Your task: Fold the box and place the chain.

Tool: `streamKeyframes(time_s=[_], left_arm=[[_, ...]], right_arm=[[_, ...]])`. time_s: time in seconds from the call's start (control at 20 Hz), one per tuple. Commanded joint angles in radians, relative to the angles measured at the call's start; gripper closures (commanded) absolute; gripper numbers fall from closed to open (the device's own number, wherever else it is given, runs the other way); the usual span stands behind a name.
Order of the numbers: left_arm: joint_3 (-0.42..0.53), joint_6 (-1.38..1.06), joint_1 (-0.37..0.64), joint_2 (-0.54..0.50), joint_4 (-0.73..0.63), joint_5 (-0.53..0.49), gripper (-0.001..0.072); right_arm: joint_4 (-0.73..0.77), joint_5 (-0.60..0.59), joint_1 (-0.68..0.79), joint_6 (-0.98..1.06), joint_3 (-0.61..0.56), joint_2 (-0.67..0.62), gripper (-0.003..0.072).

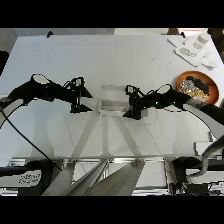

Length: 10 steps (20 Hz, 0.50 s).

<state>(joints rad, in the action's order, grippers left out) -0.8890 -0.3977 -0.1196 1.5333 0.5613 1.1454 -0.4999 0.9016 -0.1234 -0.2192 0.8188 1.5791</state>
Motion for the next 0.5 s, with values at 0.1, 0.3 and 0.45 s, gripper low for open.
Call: streamKeyframes(time_s=[0.1,0.3,0.45], left_arm=[[-0.009,-0.270,0.012,0.127,-0.160,0.025,0.0005],[-0.024,-0.275,-0.001,0.144,-0.138,0.063,0.0005],[-0.027,-0.275,-0.021,0.144,-0.108,0.062,0.0005]], right_arm=[[0.000,0.000,0.000,0.000,0.001,0.000,0.0166],[0.000,0.000,0.000,0.000,0.001,0.000,0.0166],[0.000,0.000,0.000,0.000,0.001,0.000,0.0166]])
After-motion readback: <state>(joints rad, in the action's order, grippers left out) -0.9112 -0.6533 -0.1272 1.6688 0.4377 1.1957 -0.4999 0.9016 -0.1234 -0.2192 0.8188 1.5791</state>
